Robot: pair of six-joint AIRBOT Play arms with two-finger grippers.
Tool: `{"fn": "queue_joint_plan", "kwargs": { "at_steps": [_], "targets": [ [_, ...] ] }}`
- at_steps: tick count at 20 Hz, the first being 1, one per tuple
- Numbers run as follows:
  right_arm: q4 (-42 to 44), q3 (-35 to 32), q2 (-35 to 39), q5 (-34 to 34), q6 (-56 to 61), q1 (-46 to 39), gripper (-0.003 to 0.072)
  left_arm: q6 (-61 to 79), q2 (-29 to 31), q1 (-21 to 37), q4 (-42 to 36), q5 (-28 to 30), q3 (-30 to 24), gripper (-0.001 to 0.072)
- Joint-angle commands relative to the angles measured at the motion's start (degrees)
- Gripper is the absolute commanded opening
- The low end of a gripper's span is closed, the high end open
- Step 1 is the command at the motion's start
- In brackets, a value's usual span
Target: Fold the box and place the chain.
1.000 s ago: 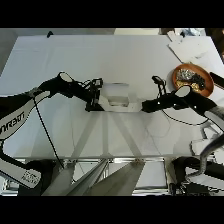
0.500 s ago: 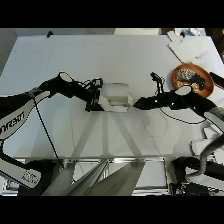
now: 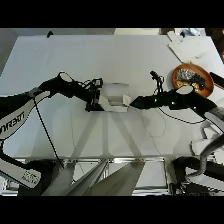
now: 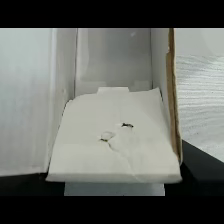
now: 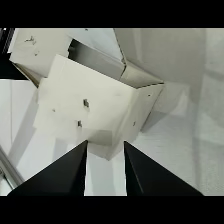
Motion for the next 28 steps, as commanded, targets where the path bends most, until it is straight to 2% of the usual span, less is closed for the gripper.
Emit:
{"fn": "queue_joint_plan", "kwargs": {
  "at_steps": [1, 2, 4, 10, 14, 15, 17, 21, 28],
  "targets": [
    [0.7, 0.0, 0.0, 0.7, -0.3, 0.3, 0.0277, 0.0, 0.0, 0.0, 0.0, 0.0, 0.0, 0.0211],
    [0.7, 0.0, 0.0, 0.4, -0.3, 0.7, 0.0314, 0.0, 0.0, 0.0, 0.0, 0.0, 0.0, 0.0211],
    [0.7, 0.0, 0.0, -1.0, -0.3, 2.2, 0.0447, 0.0, 0.0, 0.0, 0.0, 0.0, 0.0, 0.0211],
    [2.0, 0.0, 0.0, -5.1, 0.0, 5.3, 0.0448, 0.0, 0.0, 0.0, 0.0, 0.0, 0.0, 0.0211],
    [2.2, 0.1, 0.0, -4.3, -0.4, 5.8, 0.0450, 0.0, 0.0, 0.0, 0.0, 0.0, 0.0, 0.0211],
    [2.2, 0.1, 0.0, -3.4, -1.6, 5.8, 0.0470, 0.0, 0.0, 0.0, 0.0, 0.0, 0.0, 0.0211],
    [2.2, 0.1, 0.0, -2.0, -3.2, 5.8, 0.0557, 0.0, 0.0, 0.0, 0.0, 0.0, 0.0, 0.0211],
    [3.2, 0.1, 0.0, -2.0, -3.4, 5.8, 0.0557, 0.0, 0.0, 0.0, 0.0, 0.0, 0.0, 0.0211],
    [9.7, 0.1, 0.0, -2.6, -4.5, 5.8, 0.0559, 0.0, 0.0, 0.0, 0.0, 0.0, 0.0, 0.0211]
  ]
}}
